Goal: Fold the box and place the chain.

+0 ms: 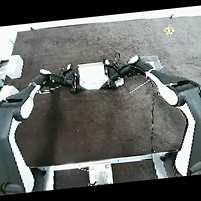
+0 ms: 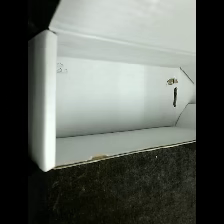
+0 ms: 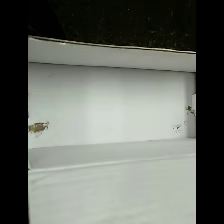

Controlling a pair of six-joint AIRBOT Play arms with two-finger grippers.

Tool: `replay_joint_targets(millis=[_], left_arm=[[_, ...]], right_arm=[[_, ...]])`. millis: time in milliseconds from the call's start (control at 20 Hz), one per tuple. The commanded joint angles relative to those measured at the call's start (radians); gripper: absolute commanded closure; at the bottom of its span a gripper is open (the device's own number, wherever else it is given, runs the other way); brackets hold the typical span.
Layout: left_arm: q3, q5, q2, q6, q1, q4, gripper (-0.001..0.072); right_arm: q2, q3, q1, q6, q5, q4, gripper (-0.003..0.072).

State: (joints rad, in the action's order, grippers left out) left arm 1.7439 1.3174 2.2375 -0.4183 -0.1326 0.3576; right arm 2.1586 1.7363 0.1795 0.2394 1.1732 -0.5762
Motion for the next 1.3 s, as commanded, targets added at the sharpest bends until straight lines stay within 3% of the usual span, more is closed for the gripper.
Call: replay_joint_targets(millis=[0, 550, 650, 1250], left_arm=[[0.0, 0.0, 0.0, 0.0, 0.0, 0.0, 0.0186], [0.0, 0.0, 0.0, 0.0, 0.0, 0.0, 0.0186], [0.0, 0.0, 0.0, 0.0, 0.0, 0.0, 0.0186], [0.0, 0.0, 0.0, 0.0, 0.0, 0.0, 0.0186]], right_arm=[[0.0, 0.0, 0.001, 0.0, 0.0, 0.0, 0.026], [0.0, 0.0, 0.002, 0.0, 0.001, 0.049, 0.0259], [-0.002, 0.0, 0.0, 0.0, 0.003, 0.05, 0.0012], [-0.068, 0.0, -0.012, -0.107, 0.008, -0.102, 0.0003]])
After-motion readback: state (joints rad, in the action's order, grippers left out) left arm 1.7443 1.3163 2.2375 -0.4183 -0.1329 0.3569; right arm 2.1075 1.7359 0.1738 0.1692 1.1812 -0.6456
